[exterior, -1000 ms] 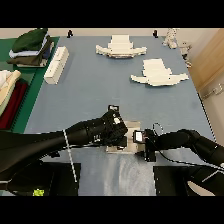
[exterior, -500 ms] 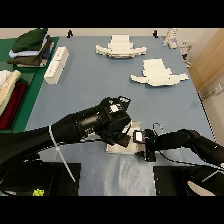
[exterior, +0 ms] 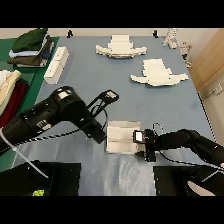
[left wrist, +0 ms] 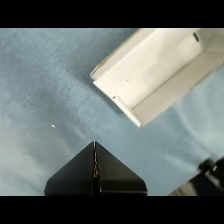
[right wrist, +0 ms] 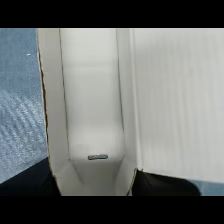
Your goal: Fold the box.
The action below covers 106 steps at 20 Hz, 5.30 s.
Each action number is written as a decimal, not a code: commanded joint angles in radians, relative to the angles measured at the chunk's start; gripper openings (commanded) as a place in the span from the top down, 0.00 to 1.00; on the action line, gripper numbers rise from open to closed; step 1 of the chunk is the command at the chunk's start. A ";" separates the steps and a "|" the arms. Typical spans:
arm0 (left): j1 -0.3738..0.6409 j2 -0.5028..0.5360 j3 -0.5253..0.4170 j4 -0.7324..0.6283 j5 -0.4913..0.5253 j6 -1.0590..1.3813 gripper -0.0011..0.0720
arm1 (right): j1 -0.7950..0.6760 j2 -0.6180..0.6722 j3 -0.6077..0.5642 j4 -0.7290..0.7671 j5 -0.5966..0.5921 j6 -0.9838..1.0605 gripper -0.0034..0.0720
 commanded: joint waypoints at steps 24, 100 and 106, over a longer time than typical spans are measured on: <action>0.166 0.064 -0.618 -0.820 0.682 1.521 0.04 | 0.000 0.000 0.001 0.000 0.000 0.000 0.29; 0.124 -0.071 -0.595 -0.918 0.740 1.624 0.39 | 0.000 0.024 0.016 -0.098 -0.030 0.072 0.02; 0.124 -0.071 -0.595 -0.918 0.741 1.624 0.39 | 0.000 0.156 0.070 -0.364 -0.204 0.402 0.02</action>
